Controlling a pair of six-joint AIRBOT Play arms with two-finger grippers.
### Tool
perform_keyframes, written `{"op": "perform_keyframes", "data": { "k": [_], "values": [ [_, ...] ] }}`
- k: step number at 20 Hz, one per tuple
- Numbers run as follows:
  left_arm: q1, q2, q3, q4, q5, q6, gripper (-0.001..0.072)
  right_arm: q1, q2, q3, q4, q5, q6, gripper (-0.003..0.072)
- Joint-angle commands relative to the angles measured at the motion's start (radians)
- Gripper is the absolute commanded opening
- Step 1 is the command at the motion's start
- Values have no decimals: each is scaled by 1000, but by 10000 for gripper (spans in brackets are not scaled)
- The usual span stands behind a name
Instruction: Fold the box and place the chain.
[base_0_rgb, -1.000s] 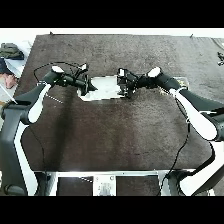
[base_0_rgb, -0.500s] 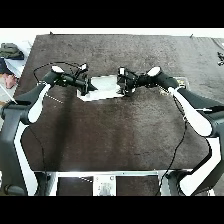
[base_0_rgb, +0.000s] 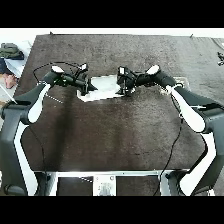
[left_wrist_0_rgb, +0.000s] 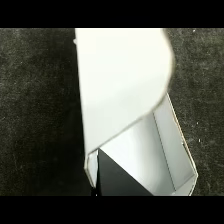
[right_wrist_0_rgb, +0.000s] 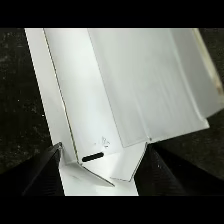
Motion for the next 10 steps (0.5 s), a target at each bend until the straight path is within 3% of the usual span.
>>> {"op": "perform_keyframes", "data": {
  "k": [1,10],
  "values": [
    [0,-1,0,0,-1,0,14,-2,-51,68,4,53,-9,592],
    [0,-1,0,0,-2,0,14,-5,-137,165,34,195,-4,592]
  ]
}}
